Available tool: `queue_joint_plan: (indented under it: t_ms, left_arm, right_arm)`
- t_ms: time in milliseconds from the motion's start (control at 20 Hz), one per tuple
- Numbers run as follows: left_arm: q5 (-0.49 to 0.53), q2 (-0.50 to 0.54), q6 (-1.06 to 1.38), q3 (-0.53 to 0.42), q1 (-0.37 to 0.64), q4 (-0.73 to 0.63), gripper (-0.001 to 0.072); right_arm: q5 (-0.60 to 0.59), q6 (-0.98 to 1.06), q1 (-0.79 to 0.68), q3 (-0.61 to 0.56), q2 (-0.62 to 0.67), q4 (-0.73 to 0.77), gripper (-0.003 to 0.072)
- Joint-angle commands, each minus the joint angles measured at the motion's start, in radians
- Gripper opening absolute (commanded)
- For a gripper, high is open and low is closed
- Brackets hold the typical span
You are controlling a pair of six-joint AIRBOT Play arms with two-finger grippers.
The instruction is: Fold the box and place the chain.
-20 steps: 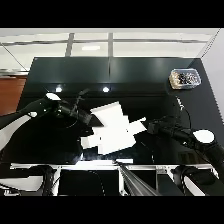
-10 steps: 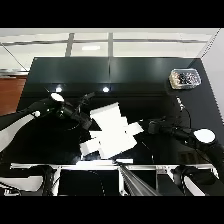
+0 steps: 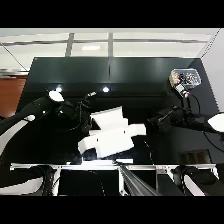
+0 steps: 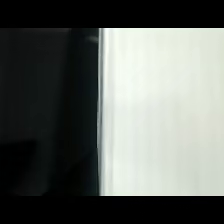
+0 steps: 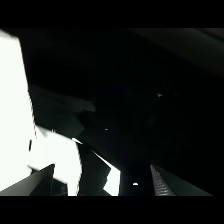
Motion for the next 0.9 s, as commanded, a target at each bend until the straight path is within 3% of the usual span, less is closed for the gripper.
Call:
queue_joint_plan:
  t_ms: [0,100,350,850]
  left_arm:
    - [0.11,0.052,0.331,0.0,-0.026,-0.042,0.0023]
    - [0.158,0.051,0.422,0.001,-0.064,0.013,0.0023]
    - [0.397,0.028,0.463,-0.007,-0.153,0.092,0.0024]
    - [0.387,-0.009,0.459,-0.006,-0.16,0.095,0.0025]
  right_arm:
    - [0.038,-0.121,0.009,0.032,0.0,-0.08,0.0713]
    - [0.039,-0.22,0.044,0.032,-0.001,-0.08,0.0713]
    - [-0.021,-0.34,0.151,0.032,-0.067,-0.079,0.0713]
    - [-0.057,-0.452,0.369,-0.039,-0.254,-0.076,0.0712]
